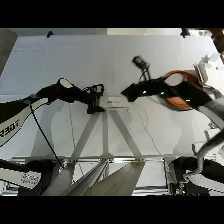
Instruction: Fold the box and place the chain.
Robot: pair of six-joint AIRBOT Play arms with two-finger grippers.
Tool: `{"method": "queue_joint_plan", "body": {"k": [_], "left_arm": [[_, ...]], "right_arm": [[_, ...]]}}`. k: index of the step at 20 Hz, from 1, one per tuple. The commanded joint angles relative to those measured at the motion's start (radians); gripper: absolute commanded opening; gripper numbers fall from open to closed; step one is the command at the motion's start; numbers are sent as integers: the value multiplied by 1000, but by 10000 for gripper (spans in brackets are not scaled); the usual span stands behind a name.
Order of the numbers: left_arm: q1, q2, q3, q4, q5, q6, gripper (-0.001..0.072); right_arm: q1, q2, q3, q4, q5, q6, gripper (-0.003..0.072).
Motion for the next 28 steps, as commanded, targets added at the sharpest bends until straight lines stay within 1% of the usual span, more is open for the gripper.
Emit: {"method": "queue_joint_plan", "body": {"k": [1,4,6,8,11,13,15,20,23,24,25,28], "left_arm": [[0,0,0,0,0,0,158],[0,0,0,0,0,0,158],[0,1,0,0,0,0,158],[0,1,0,0,0,0,158],[0,1,0,0,0,0,158],[0,0,0,0,0,0,158],[0,1,0,0,-3,0,158],[-2,1,0,0,-28,0,158],[-2,1,0,0,-52,-11,156],[0,3,0,0,-51,-11,122],[0,9,0,1,-52,-11,8],[1,77,0,61,-52,-133,11]], "right_arm": [[-129,149,1,-191,-19,90,9],[-263,247,1,-493,13,301,9],[-349,282,1,-683,58,429,9],[-435,284,1,-771,126,506,9],[-534,282,0,-769,225,526,9],[-560,282,0,-769,256,526,9],[-562,282,0,-754,261,526,9],[-562,282,0,-649,259,526,10],[-562,282,0,-632,259,526,10],[-562,282,0,-628,259,526,10],[-562,282,0,-626,259,526,10],[-562,282,0,-626,260,526,10]]}}
